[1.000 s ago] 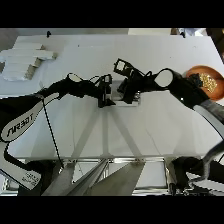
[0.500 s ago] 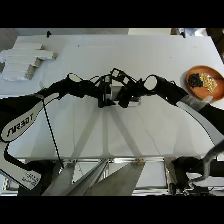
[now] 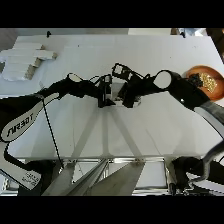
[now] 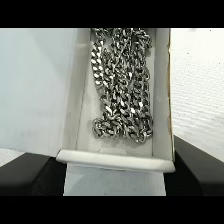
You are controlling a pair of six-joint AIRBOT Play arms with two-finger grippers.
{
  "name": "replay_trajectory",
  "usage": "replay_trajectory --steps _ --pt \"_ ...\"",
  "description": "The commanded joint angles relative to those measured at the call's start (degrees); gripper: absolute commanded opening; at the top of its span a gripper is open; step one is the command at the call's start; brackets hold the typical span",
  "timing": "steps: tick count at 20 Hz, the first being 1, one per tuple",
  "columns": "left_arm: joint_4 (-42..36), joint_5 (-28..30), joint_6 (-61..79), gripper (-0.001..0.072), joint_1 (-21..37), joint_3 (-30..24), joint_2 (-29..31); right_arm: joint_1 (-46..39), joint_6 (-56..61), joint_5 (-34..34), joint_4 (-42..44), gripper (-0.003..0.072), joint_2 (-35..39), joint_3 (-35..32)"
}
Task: Fold the box and place the chain.
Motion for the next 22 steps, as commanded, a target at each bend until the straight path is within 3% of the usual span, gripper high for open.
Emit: replay_trajectory --steps 1,2,7,11,14,20,22 --pt "0.02 0.00 0.00 0.0277 0.02 0.02 0.02 -3.69 -0.04 7.04 -2.60 0.0341 4.13 0.00" --pt "0.02 0.00 0.00 0.0277 0.02 0.02 0.02 -5.95 -0.31 8.87 -2.62 0.0424 4.63 0.00" --pt "0.02 0.00 0.00 0.0277 0.02 0.02 0.02 -18.58 -11.91 13.84 -2.56 0.0408 4.57 -5.55" --pt "0.02 0.00 0.00 0.0277 0.02 0.02 0.02 -22.71 -18.38 8.22 1.86 0.0408 1.11 -10.71" --pt "0.02 0.02 0.00 0.0277 0.02 0.02 0.02 -22.73 -23.54 5.44 7.61 0.0408 -3.91 -10.80" --pt "0.02 0.00 0.00 0.0277 0.02 0.02 0.02 -22.73 -27.76 1.66 10.49 0.0406 -9.86 -10.80" --pt "0.02 0.00 0.00 0.0277 0.02 0.02 0.02 -22.73 -29.03 0.37 14.16 0.0352 -10.47 -10.80"
